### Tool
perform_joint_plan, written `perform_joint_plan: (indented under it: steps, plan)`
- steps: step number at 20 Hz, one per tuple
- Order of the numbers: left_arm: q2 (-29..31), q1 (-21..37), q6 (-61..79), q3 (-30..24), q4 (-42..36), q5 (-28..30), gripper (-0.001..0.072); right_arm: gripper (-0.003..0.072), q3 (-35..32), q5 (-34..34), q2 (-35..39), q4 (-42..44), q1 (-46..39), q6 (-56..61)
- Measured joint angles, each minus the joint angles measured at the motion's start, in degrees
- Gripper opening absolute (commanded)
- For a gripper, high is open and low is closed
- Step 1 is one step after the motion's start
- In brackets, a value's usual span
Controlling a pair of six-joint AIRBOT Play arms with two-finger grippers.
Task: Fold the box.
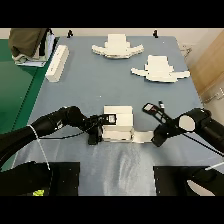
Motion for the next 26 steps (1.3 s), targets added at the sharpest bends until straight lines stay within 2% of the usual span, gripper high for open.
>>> perform_joint_plan:
  steps: [2,3,6,9,12,20,26]
  plan:
    - [0.0,0.0,0.02,0.0,0.02,0.0,0.0464,-0.0002,0.13,2.71,1.38,-7.1,-3.65,13.6]
    - [0.0,0.0,0.02,0.0,0.02,0.0,0.0464,-0.0002,0.15,3.17,1.64,-7.5,-6.29,17.7]
    - [0.0,0.0,0.02,0.0,0.02,0.0,0.0464,-0.0002,0.15,3.37,0.37,-0.5,-15.89,22.1]
    - [0.0,0.0,0.02,0.0,0.02,0.0,0.0463,-0.0001,0.15,3.28,-1.77,9.18,-22.8,19.87]
    - [0.0,0.0,0.02,0.0,0.04,0.0,0.0463,-0.0001,-0.09,3.08,-3.43,16.83,-25.64,17.11]
    - [0.0,0.0,0.04,0.0,0.04,0.02,0.0463,-0.0001,-5.88,0.42,-5.77,29.35,-27.23,9.07]
    - [0.0,0.0,0.07,0.0,0.04,0.02,0.0463,0.0,-6.8,4.37,-5.88,43.76,-27.3,-0.66]
